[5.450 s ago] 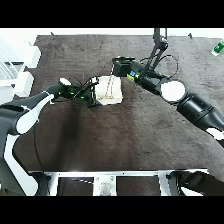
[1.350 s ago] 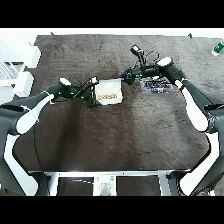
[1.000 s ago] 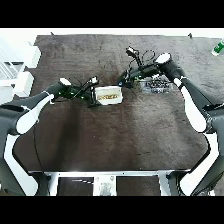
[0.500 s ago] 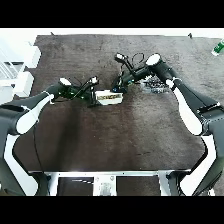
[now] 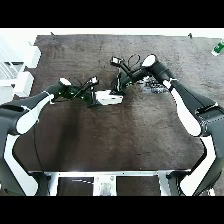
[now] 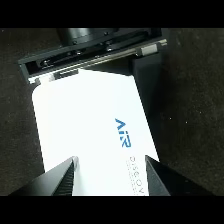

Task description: Fold the box and place the chain.

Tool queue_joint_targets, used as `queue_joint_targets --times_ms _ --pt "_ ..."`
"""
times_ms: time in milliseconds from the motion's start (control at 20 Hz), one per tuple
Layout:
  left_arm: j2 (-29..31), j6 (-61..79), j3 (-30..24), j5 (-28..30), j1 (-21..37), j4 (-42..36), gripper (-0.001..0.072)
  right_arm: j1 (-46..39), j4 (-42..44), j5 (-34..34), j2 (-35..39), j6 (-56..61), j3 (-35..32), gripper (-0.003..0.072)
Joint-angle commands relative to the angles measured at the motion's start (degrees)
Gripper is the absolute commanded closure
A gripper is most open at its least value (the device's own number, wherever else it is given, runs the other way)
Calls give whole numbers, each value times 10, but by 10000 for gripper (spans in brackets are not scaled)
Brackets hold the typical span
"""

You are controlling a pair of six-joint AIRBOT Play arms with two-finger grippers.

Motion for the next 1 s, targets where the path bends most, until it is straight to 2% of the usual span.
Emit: queue_joint_targets --times_ms 0,150,600,650,750,850,950 --pt "0 0 0 0 0 0 243 2 -7 0 -1 -15 0 176" --pt "0 0 0 0 0 0 243 2 -16 10 -1 -40 0 139" --pt "0 0 0 0 0 0 243 11 -21 14 -11 -38 0 143" --pt "0 0 0 0 0 0 243 14 -21 14 -12 -38 0 196" --pt "0 0 0 0 0 0 243 14 -30 5 -13 -38 0 215" --pt "0 0 0 0 0 0 243 14 -33 -12 -13 -38 0 278" --pt "0 0 0 0 0 0 243 14 -33 -22 -13 -38 0 282"
